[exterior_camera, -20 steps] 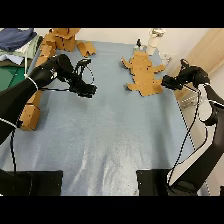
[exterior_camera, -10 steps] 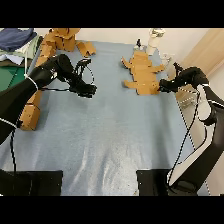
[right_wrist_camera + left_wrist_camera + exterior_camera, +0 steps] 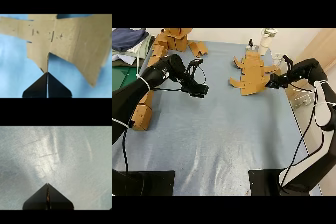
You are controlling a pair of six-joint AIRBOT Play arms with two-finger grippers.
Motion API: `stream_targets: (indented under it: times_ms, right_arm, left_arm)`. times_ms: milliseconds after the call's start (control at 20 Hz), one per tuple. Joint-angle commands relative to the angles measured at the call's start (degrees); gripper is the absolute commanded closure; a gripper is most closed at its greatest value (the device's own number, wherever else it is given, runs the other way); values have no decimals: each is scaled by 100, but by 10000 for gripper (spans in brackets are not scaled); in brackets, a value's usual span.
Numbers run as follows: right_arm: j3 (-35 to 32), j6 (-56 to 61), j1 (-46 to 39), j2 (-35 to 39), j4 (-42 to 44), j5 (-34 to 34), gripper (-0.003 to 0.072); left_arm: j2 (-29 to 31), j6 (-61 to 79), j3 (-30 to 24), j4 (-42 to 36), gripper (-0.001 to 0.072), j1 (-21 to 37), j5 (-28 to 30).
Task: Fold the box.
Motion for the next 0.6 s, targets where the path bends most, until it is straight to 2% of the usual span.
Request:
stream_targets:
  times_ms: [0, 250, 400, 550]
  right_arm:
    - [-1097, 297, 407, 881, -291, 251, 685]
    - [-4109, 964, 1213, 2848, -535, 1572, 685]
    - [-5438, 1408, 1648, 3926, -557, 1565, 685]
    - [-6373, 1969, 2184, 4964, -651, 1539, 685]
  left_arm:
    - [-4, 2, 7, 0, 700, 0, 0]
    - [-4, 2, 7, 0, 700, 0, 0]
    - [-4, 0, 7, 0, 700, 0, 2]
    - [-4, 0, 4, 0, 699, 0, 0]
